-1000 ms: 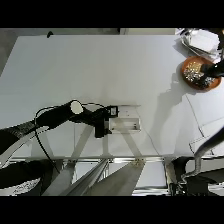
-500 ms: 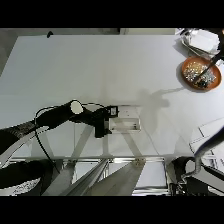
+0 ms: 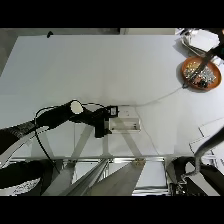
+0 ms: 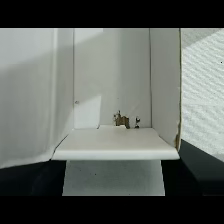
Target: Fold the box and place the chain.
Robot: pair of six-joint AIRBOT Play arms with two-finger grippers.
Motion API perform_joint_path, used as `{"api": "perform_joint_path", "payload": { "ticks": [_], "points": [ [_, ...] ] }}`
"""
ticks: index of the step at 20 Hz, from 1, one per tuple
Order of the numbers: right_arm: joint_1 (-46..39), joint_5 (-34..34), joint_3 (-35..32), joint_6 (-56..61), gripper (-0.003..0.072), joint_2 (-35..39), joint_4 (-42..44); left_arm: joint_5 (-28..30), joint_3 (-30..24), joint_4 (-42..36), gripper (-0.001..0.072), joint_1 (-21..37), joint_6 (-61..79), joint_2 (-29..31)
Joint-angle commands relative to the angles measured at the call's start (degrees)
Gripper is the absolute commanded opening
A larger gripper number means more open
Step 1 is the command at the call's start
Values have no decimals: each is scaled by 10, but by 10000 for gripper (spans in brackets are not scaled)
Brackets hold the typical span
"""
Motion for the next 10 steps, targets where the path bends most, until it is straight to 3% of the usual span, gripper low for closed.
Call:
{"api": "perform_joint_path", "payload": {
  "ticks": [1,10],
  "points": [
    [70,59,0,-1,15,23,-2,0,0,0,286,0,0,0],
    [223,95,-1,59,15,23,5,0,0,0,286,0,0,0]
  ]
}}
